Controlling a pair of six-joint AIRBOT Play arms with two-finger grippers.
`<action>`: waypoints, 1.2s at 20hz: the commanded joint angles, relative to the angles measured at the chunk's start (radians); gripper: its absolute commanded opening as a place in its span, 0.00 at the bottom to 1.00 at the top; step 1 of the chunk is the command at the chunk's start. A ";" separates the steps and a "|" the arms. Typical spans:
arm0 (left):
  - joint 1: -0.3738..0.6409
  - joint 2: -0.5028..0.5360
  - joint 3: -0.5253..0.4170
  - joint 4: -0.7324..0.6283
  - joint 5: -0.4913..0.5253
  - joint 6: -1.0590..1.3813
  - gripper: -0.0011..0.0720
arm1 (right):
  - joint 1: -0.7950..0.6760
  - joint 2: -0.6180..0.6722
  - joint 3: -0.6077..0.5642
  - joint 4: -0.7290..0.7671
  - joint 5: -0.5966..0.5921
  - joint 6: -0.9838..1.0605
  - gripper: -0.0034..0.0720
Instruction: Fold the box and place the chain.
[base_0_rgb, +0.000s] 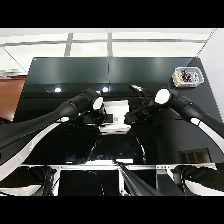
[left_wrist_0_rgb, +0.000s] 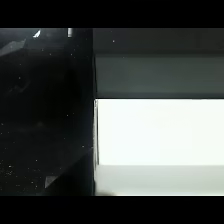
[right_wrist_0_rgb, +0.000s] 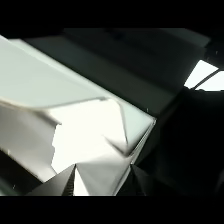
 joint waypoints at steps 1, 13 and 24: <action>0.000 0.001 0.000 0.000 -0.001 0.002 0.05 | 0.072 -0.013 0.040 -0.156 -0.038 0.171 0.54; 0.000 0.001 0.000 0.006 -0.013 0.009 0.05 | 0.188 -0.152 0.157 -0.375 0.072 0.529 0.53; 0.000 0.001 0.000 0.004 -0.021 0.009 0.05 | 0.249 -0.174 0.192 -0.492 0.162 0.721 0.19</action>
